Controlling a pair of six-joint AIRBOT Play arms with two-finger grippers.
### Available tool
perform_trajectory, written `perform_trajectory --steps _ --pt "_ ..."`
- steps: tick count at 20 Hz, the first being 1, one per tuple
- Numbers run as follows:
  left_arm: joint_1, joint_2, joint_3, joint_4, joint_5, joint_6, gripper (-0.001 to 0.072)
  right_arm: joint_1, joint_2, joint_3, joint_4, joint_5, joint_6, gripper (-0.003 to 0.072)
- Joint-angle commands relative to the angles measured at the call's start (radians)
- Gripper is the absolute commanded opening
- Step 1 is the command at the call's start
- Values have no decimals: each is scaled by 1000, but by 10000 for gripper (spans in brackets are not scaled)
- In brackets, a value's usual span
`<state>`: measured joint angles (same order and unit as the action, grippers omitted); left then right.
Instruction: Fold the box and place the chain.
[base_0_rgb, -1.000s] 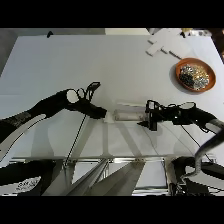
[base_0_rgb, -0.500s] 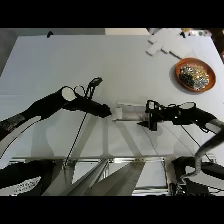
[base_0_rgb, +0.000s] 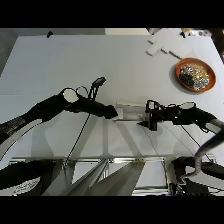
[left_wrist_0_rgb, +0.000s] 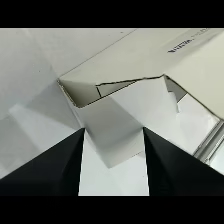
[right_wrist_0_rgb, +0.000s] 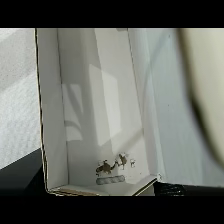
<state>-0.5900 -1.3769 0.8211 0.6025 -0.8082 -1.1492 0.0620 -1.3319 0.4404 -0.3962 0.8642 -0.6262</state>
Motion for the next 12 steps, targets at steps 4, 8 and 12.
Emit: perform_trajectory --steps 4,8,12 --pt "-32 1 1 0 55 -41 469 0 0 0 0 0 0 399" --pt "-63 -6 34 68 71 -130 469 0 0 0 0 0 0 399" --pt "-106 -75 150 269 7 -364 469 0 0 0 0 0 0 399"
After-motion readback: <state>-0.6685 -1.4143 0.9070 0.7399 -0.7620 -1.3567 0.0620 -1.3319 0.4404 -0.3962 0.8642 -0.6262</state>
